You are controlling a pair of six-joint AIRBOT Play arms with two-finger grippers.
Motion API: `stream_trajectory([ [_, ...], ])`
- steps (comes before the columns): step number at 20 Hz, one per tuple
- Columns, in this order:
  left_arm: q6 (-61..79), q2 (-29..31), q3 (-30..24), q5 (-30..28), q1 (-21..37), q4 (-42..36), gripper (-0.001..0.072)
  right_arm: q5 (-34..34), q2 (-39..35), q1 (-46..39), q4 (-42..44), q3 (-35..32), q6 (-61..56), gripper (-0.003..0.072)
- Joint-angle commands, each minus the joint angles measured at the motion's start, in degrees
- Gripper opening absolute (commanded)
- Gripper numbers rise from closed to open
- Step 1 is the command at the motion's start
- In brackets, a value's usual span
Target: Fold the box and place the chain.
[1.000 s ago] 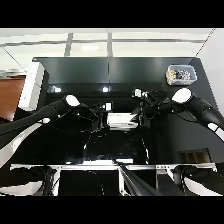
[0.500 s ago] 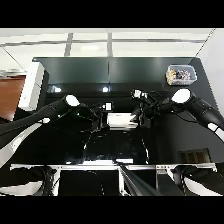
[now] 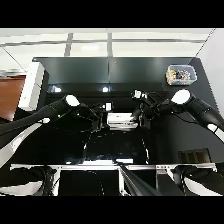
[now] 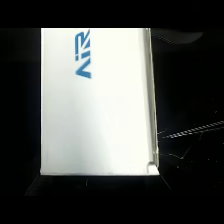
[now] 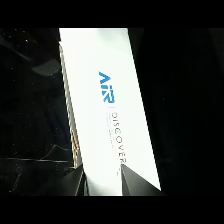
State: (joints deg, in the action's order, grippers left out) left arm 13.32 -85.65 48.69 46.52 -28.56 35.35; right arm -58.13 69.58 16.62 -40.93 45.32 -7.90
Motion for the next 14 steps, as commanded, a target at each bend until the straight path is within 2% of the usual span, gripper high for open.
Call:
stream_trajectory([
  [1,0.0,0.0,0.0,-0.1,0.0,0.0,0.0349,-0.1,0.0,0.0,-0.1,0.0,0.0,0.0193],
  [8,0.0,0.0,0.0,-0.1,0.0,0.0,0.0349,-0.2,0.0,0.0,-0.1,0.0,0.0,0.0214],
  [9,0.0,0.0,0.0,-0.1,0.0,0.0,0.0349,-0.2,0.0,0.0,-0.1,0.0,0.0,0.0225],
  [10,0.0,0.0,0.0,-0.1,0.0,0.0,0.0349,-0.2,0.0,0.0,-0.1,0.0,0.0,0.0321],
  [14,0.0,0.0,0.0,-0.1,0.0,0.0,0.0349,-0.2,0.0,0.0,-0.2,0.0,0.0,0.032],
])
